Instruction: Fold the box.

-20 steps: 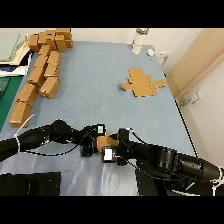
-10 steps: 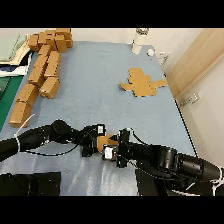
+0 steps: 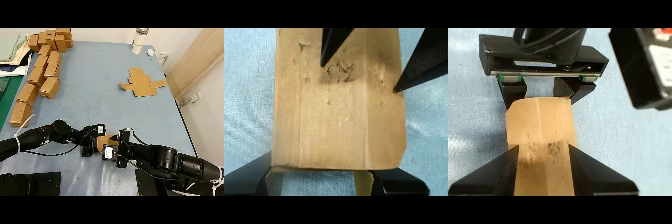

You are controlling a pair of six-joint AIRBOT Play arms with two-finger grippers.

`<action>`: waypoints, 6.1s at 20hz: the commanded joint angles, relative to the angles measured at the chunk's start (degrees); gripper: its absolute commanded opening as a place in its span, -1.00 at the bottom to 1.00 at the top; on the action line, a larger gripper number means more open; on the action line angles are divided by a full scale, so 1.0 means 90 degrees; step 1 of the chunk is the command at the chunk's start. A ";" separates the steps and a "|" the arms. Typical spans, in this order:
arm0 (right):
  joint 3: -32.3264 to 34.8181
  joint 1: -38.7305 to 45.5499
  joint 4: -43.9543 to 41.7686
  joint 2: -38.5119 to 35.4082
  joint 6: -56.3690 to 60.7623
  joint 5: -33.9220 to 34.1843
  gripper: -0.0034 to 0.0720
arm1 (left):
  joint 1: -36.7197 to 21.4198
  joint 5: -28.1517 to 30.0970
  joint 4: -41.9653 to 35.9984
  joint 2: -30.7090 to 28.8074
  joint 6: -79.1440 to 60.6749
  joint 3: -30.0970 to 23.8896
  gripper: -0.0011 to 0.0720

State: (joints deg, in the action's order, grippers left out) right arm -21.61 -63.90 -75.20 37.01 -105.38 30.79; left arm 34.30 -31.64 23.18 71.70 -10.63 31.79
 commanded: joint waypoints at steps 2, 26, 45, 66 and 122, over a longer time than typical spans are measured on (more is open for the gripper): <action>0.0002 0.0000 -0.0007 -0.0007 0.0002 0.0022 0.37 | 0.0000 0.0002 0.0000 0.0002 0.0000 0.0005 0.47; 0.0002 -0.0019 0.0039 0.0546 -0.0573 -0.0413 0.38 | 0.0000 0.0005 0.0000 0.0002 0.0000 0.0005 0.47; -0.0063 -0.0192 0.1008 0.0651 -0.0583 -0.0304 0.15 | 0.0000 0.0002 -0.0002 0.0002 0.0000 0.0005 0.47; -0.0131 -0.0423 0.0801 0.0879 -0.0029 -0.0041 0.49 | 0.0000 0.0005 0.0000 0.0002 0.0000 0.0005 0.47; -0.0209 -0.0253 0.1382 0.0867 -0.0012 -0.0369 0.42 | 0.0000 0.0002 0.0000 0.0002 0.0000 0.0005 0.47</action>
State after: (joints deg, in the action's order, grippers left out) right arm -23.24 -66.22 -63.29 45.19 -105.47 27.42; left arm 34.30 -31.57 23.16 71.70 -10.57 31.79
